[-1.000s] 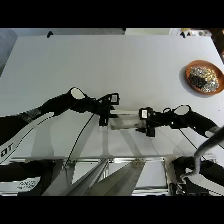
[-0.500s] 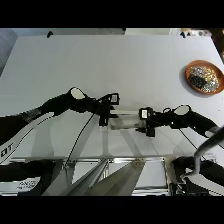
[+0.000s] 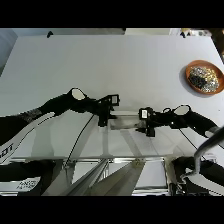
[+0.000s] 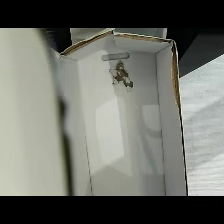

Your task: Fold the box and place the chain.

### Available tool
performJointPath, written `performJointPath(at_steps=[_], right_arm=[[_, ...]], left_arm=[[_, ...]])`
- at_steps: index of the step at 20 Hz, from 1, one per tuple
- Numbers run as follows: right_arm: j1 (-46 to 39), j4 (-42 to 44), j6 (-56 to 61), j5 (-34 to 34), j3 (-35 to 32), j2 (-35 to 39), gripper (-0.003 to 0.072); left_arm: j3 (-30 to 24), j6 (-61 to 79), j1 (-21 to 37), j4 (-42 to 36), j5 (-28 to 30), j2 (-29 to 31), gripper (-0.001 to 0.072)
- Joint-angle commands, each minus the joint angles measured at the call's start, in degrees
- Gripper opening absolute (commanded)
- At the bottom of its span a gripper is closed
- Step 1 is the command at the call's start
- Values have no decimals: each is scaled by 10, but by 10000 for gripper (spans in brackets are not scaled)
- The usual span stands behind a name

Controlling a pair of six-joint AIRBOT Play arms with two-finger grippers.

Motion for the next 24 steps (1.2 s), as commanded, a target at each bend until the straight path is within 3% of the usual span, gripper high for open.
performJointPath(at_steps=[1,7,8,10,13,19,21,24], right_arm=[[0,0,0,0,0,0,457],[0,0,0,1,0,0,457],[0,0,0,1,0,0,457],[0,0,0,1,0,0,457],[0,1,0,1,0,0,457],[0,0,0,1,0,0,457],[0,1,0,1,0,0,457],[0,0,0,1,0,0,457]], left_arm=[[0,1,2,-7,-3,2,397],[0,-7,13,12,-8,32,420],[0,-19,15,30,-8,40,422],[0,-69,22,90,-7,58,504],[0,-170,34,177,-16,85,513],[0,-276,52,234,-129,188,509],[0,-314,51,233,-150,231,395],[0,-361,50,229,-194,281,55]])
